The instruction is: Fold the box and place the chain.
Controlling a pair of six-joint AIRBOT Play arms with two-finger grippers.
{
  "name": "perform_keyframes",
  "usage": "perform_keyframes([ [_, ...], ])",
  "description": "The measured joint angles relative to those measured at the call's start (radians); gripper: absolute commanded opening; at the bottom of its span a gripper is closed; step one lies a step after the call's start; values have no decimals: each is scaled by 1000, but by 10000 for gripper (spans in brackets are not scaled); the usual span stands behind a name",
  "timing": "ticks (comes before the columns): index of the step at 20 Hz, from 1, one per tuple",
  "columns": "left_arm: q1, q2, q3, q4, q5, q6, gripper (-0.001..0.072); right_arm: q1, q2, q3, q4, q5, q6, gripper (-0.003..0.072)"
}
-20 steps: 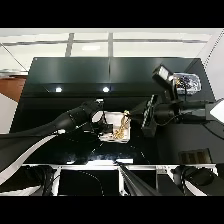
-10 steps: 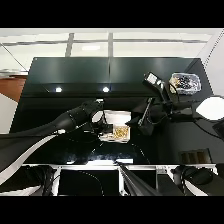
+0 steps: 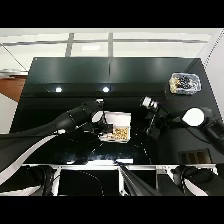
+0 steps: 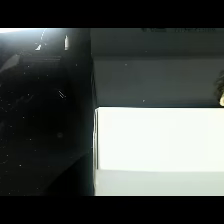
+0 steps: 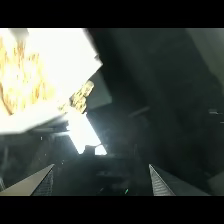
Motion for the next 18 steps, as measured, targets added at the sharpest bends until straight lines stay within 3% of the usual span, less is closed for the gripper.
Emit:
perform_keyframes([
  [1,0,0,0,0,0,0,32,10,-13,-27,19,-29,-58,527],
  [5,0,0,0,-2,-2,0,32,44,-71,-80,134,-159,-278,534],
  [9,0,0,0,-2,-4,1,32,55,-124,-94,245,-215,-447,526],
  [10,0,0,0,-2,-4,1,32,56,-136,-96,264,-222,-478,380],
  [11,0,0,0,-2,-5,1,32,57,-149,-97,286,-226,-506,336],
  [18,0,0,0,-2,-10,1,32,59,-210,-99,375,-242,-626,335],
])
